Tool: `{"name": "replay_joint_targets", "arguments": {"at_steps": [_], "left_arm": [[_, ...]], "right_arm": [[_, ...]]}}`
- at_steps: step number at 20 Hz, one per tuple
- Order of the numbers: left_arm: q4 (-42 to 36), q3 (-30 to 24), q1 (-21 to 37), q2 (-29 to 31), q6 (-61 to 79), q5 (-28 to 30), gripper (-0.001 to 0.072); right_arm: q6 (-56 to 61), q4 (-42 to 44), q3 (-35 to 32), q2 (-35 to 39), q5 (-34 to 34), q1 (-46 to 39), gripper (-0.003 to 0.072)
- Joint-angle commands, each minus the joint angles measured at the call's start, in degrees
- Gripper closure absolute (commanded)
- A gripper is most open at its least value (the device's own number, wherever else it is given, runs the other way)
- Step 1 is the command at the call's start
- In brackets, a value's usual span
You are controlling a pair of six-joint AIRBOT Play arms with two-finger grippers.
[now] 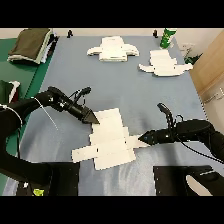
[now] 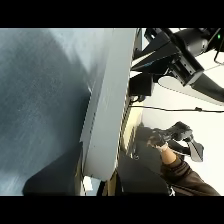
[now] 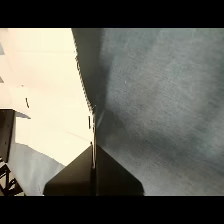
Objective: Fold the box.
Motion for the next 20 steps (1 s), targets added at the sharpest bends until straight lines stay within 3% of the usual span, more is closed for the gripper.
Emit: {"name": "replay_joint_targets", "arguments": {"at_steps": [1, 3, 4, 8, 11, 13, 16, 20], "left_arm": [[0.22, 0.07, -0.94, -0.04, 0.35, 1.22, 0.0473], [0.24, 0.07, -2.43, -0.04, 0.5, 2.43, 0.0479], [0.24, 0.07, -2.99, -0.04, 1.14, 2.91, 0.0703], [-0.87, 0.37, -3.08, -0.04, 1.44, 3.17, 0.0695], [-7.65, 0.42, -3.23, -0.04, -1.68, 2.34, 0.0694], [-9.31, 1.49, -3.56, -0.02, 5.07, 2.8, 0.0696], [-9.09, 2.8, -4.83, 1.66, 11.28, 6.56, 0.0697], [-1.92, 2.8, -9.18, 9.57, 20.94, 16.28, 0.0697]], "right_arm": [[0.44, 0.02, 0.0, -0.17, 0.09, 0.04, 0.0685], [0.44, 0.0, 0.0, -0.17, 0.33, 0.04, 0.0685], [0.44, 0.0, 0.0, -0.2, 0.46, 0.04, 0.0685], [0.61, 0.0, 0.0, -0.2, 1.07, 0.04, 0.0681], [2.08, 0.0, 0.0, -0.2, 2.54, 0.02, 0.0634], [2.16, -0.44, 0.2, -0.17, 4.79, -0.02, 0.0279], [10.23, -6.29, 2.58, -0.2, 12.46, -1.46, 0.026], [29.27, -29.44, 9.25, -0.76, 16.63, -5.46, 0.0263]]}}
